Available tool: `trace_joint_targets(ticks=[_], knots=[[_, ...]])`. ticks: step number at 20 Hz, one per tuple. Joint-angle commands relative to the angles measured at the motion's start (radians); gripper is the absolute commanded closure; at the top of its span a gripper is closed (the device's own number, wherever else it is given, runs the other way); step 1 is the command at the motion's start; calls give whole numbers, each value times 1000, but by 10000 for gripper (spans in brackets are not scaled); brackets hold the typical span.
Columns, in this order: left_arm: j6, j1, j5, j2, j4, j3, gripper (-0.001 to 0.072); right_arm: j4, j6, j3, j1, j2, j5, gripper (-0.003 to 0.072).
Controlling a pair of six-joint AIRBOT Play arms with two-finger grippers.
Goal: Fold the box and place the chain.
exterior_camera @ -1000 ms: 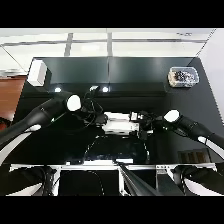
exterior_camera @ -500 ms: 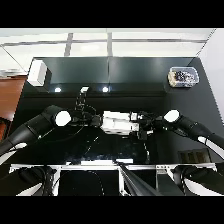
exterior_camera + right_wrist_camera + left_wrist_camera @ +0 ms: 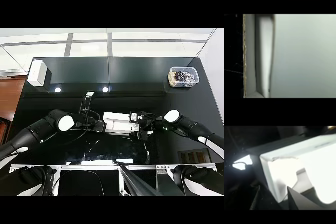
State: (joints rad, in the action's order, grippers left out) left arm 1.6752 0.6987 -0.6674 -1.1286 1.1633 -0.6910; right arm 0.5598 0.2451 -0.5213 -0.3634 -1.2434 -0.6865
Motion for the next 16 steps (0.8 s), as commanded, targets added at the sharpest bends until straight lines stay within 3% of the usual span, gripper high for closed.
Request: trace_joint_targets(ticks=[1, 7, 11, 16], knots=[[0, 29, 35, -1, -19, -1, 299, -2, -1, 0, 0, 0, 3, 491], [29, 53, 21, -90, 98, -66, 301, -2, -1, 0, 0, 0, 3, 491], [206, 77, -181, -182, 251, -175, 301, -2, -1, 0, 0, 0, 3, 491], [270, 123, -244, -299, 282, -321, 313, -2, -1, 0, 0, 0, 3, 491]])
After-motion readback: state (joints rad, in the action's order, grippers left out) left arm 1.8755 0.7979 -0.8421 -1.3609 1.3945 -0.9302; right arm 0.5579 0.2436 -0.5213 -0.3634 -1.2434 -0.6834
